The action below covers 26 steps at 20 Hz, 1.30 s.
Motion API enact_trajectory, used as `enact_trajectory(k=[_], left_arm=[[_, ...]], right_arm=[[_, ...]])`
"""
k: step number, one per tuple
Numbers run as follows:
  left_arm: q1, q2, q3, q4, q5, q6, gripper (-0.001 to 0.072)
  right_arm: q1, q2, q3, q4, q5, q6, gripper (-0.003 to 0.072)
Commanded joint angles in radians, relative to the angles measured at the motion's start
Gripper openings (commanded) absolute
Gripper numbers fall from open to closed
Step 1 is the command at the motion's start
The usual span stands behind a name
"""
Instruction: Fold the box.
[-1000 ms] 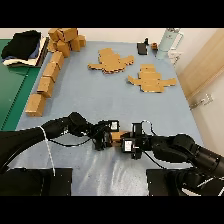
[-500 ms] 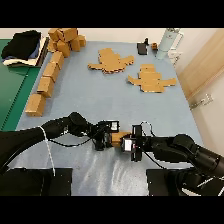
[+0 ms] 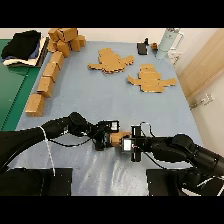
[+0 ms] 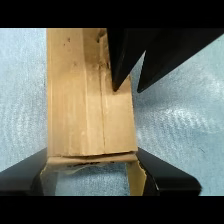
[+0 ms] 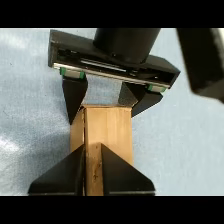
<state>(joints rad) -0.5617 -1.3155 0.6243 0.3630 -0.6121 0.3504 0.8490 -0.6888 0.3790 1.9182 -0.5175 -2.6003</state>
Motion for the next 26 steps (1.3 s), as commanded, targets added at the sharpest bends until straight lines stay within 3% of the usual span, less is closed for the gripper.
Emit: enact_trajectory(k=[1,4,6,8,13,26], left_arm=[[0.0,0.0,0.001,0.0,0.0,0.0,0.0249],[0.0,0.0,0.001,0.0,0.0,0.0,0.0249],[0.0,0.0,0.001,0.0,0.0,0.0,0.0249],[0.0,0.0,0.001,0.0,0.0,0.0,0.0249],[0.0,0.0,0.001,0.0,0.0,0.0,0.0249],[0.0,0.0,0.001,0.0,0.0,0.0,0.0249]], right_arm=[[0.0,0.055,0.0,0.0,0.001,0.0,0.0178],[-0.019,0.101,0.0,-0.07,0.0,0.057,0.0158],[-0.039,0.103,0.0,-0.145,-0.013,0.149,0.0052],[-0.039,0.102,0.0,-0.161,-0.043,0.167,0.0018],[-0.039,0.071,0.0,-0.156,-0.097,0.185,0.0018],[-0.039,0.018,0.0,-0.156,-0.097,0.185,0.0018]])
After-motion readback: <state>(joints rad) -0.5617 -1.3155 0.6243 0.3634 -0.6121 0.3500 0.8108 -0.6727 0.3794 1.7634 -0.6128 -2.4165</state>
